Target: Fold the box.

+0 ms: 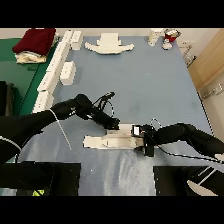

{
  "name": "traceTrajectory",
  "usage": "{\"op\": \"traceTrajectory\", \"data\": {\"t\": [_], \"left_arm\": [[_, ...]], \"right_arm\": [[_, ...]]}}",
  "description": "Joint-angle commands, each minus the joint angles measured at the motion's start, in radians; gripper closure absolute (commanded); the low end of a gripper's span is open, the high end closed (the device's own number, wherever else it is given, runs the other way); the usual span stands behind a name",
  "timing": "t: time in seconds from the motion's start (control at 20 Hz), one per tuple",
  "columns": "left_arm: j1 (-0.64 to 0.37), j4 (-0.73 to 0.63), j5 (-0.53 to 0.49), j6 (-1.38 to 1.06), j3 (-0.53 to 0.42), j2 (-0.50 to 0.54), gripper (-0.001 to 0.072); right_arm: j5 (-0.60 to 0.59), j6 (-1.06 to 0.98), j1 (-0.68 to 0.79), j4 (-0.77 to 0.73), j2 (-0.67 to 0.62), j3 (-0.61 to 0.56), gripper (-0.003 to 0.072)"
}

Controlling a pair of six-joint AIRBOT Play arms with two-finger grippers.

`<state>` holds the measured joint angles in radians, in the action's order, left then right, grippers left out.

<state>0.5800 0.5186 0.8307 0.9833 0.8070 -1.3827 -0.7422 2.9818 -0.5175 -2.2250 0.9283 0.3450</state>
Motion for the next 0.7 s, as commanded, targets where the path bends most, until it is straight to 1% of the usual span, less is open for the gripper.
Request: {"op": "traceTrajectory", "data": {"t": [0.0,0.1,0.15,0.25,0.35,0.5,0.6,0.65], "left_arm": [[-0.001,0.001,-0.004,-0.051,0.027,0.029,0.0698],[-0.001,0.016,-0.012,-0.096,0.031,0.112,0.0699],[-0.001,0.050,-0.012,-0.112,0.031,0.167,0.0699],[0.005,0.167,0.000,-0.112,0.028,0.290,0.0700],[0.027,0.306,0.006,-0.112,0.001,0.429,0.0701],[0.091,0.465,0.038,-0.113,-0.097,0.635,0.0700],[0.140,0.509,0.043,-0.189,-0.184,0.736,0.0696],[0.159,0.509,0.042,-0.258,-0.224,0.764,0.0695]], "right_arm": [[0.000,0.000,0.000,0.004,-0.001,0.000,0.0199],[0.000,0.000,0.000,0.004,-0.001,0.000,0.0199],[0.000,0.000,0.000,0.004,-0.001,0.000,0.0199],[0.000,0.000,0.000,0.004,-0.001,0.000,0.0199],[0.000,0.000,0.000,0.004,-0.001,0.000,0.0200],[0.000,0.000,0.000,0.004,-0.001,0.000,0.0200],[0.000,0.000,0.000,0.004,-0.001,0.000,0.0199],[0.000,0.000,0.000,0.004,-0.001,0.000,0.0199]]}}
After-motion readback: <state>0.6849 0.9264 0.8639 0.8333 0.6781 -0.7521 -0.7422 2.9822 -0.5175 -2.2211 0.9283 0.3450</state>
